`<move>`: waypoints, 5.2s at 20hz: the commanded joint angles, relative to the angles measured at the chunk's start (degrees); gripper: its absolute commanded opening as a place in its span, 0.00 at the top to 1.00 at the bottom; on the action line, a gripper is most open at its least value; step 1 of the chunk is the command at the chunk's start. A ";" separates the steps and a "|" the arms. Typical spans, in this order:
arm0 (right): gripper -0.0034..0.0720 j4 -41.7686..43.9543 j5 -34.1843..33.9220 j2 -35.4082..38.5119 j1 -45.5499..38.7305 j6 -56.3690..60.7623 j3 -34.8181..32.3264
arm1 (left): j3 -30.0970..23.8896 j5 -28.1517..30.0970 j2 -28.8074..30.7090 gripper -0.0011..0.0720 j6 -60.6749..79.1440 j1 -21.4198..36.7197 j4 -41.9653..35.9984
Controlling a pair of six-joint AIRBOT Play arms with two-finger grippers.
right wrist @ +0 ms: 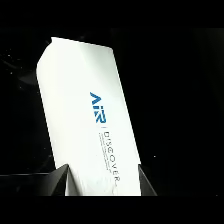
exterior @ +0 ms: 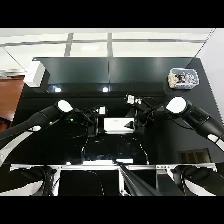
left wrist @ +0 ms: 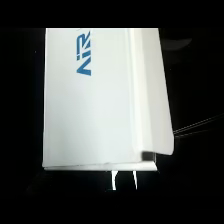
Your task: Fold the box and place the chain.
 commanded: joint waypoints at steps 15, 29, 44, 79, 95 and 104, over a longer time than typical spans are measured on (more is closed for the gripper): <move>0.64 0.02 1.31 -0.74 0.02 3.91 -0.02 | 0.04 0.04 -0.02 0.44 -0.02 -0.04 0.02; 0.86 0.11 2.51 -0.74 0.04 3.91 -0.02 | 0.04 0.02 -0.02 0.44 -0.02 -0.04 0.02; 0.64 0.00 2.38 -0.74 0.04 3.91 -0.02 | 0.04 0.02 -0.02 0.44 -0.02 -0.04 0.02; 0.45 -1.07 1.40 -0.92 0.20 5.90 -1.86 | 0.04 0.04 -0.02 0.44 -0.02 -0.04 0.02; 0.45 1.57 10.69 4.74 -9.07 21.27 1.31 | 0.04 0.04 -0.02 0.44 -0.02 -0.04 0.02; 0.94 30.45 11.65 2.38 -13.05 35.52 -11.98 | 0.04 0.09 -0.02 0.44 -0.02 -0.04 0.02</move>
